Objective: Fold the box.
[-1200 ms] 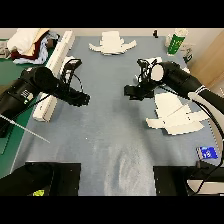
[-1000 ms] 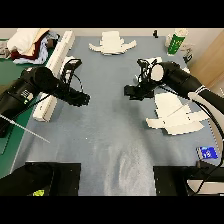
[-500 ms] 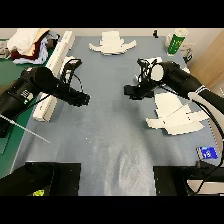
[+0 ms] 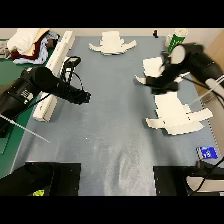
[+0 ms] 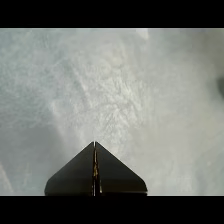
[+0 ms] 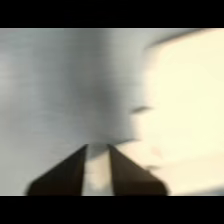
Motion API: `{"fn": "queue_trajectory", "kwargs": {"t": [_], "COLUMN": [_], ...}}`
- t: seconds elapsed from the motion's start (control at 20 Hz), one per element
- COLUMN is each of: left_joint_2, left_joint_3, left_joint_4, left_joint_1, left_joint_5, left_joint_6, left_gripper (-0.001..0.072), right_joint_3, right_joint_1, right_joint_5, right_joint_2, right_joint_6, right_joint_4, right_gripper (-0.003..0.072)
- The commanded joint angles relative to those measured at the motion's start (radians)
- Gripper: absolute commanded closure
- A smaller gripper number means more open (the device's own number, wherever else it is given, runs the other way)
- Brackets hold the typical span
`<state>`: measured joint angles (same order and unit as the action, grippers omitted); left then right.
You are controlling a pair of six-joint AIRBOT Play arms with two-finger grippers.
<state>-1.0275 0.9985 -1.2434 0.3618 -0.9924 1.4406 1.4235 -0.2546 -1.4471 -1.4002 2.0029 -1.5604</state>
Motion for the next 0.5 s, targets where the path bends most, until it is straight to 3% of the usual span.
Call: {"fn": "queue_trajectory", "kwargs": {"t": [0.0, 0.25, 0.45], "left_joint_2": [-0.001, -0.008, -0.01], "left_joint_3": [0.0, 0.0, 0.0], "left_joint_4": [0.057, 0.145, 0.232], "left_joint_1": [0.0, 0.0, 0.0], "left_joint_5": [0.088, 0.129, 0.131], "left_joint_6": [0.0, 0.0, 0.0], "left_gripper": [0.0695, 0.0694, 0.0694], "right_joint_3": [0.056, 0.053, 0.055], "right_joint_1": [0.277, 0.728, 0.958], "right_joint_5": [-0.324, -0.076, -0.063], "right_joint_2": [0.0, -0.052, -0.187], "right_joint_6": [-0.114, -0.405, -0.734], "right_joint_4": [-0.266, -0.132, 0.086], "right_gripper": [0.0383, 0.0383, 0.0383]}}
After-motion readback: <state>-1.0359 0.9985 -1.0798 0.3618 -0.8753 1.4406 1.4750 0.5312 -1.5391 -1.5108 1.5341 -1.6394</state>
